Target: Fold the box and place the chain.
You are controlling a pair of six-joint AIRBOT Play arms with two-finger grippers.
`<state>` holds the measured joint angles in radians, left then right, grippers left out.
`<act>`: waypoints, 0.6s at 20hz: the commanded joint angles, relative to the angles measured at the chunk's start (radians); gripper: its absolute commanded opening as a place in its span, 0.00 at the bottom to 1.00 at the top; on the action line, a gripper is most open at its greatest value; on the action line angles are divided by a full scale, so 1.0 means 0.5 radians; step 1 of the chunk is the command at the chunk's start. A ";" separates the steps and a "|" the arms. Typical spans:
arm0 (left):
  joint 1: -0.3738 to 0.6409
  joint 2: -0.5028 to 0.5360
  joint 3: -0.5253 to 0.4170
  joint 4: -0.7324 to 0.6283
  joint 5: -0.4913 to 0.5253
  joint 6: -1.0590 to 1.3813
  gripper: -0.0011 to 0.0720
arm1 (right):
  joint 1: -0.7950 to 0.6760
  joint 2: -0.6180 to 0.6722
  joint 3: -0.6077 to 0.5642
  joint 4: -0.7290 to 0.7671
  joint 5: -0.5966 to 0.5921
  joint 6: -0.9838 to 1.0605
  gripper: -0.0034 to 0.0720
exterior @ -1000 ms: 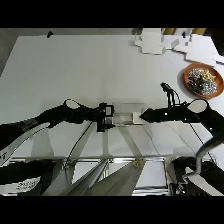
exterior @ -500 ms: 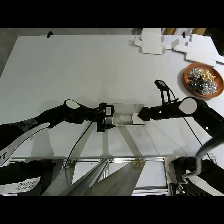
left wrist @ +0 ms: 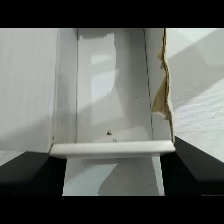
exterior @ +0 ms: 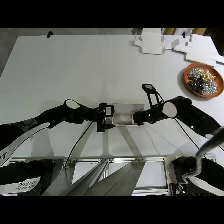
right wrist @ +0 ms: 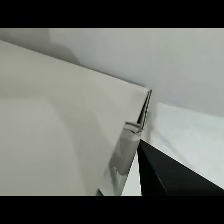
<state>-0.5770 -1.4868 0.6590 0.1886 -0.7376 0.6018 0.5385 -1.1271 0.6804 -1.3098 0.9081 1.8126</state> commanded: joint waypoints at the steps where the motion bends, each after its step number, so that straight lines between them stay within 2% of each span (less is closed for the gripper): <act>1: 0.000 0.000 0.000 0.005 0.001 0.000 0.30 | 0.045 -0.068 0.043 -0.240 0.082 0.340 0.57; 3: 0.000 0.000 0.000 0.005 0.001 0.000 0.30 | 0.045 -0.111 0.081 -0.243 0.085 0.361 0.52; 12: 0.000 0.000 0.000 0.005 0.002 0.000 0.30 | 0.058 -0.140 0.141 -0.263 -0.018 0.415 0.52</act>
<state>-0.5770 -1.4868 0.6590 0.1909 -0.7380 0.6014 0.5617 -1.1950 0.7475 -1.4384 0.9127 2.0033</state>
